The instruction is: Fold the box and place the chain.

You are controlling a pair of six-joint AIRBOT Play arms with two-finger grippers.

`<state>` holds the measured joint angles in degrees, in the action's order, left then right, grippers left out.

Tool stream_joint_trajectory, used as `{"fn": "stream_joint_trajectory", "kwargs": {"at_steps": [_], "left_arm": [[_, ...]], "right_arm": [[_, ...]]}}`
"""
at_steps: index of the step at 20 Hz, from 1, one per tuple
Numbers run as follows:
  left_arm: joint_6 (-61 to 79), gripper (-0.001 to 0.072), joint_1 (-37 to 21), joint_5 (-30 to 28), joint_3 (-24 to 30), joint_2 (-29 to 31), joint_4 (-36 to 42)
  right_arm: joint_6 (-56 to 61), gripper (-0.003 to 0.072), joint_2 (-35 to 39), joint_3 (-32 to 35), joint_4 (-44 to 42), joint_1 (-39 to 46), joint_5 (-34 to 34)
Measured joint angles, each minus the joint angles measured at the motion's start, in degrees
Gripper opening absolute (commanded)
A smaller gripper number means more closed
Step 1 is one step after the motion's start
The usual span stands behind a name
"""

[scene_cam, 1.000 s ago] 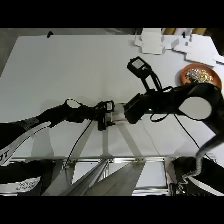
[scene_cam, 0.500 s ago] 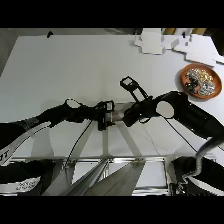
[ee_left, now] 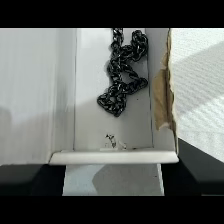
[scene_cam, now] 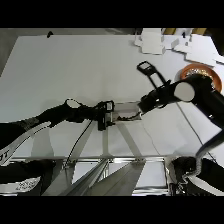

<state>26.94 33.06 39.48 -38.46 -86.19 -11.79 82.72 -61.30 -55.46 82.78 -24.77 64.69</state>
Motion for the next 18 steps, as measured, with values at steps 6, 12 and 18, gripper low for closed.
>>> {"fn": "stream_joint_trajectory", "kwargs": {"at_steps": [6, 12, 18], "left_arm": [[0.02, 0.0170, 0.00, 0.00, 0.00, 0.00, 0.00], [0.02, 0.0170, 0.00, 0.00, 0.00, 0.00, 0.00], [0.00, 0.0170, 0.00, 0.00, 0.00, 0.00, 0.00]], "right_arm": [[-0.02, 0.0301, -2.40, 4.24, 2.12, 15.63, -0.31], [-0.02, 0.0411, -9.49, 6.80, 2.56, 19.34, -5.62], [0.11, 0.0408, -13.60, 7.17, 2.69, 19.87, -10.56]]}}
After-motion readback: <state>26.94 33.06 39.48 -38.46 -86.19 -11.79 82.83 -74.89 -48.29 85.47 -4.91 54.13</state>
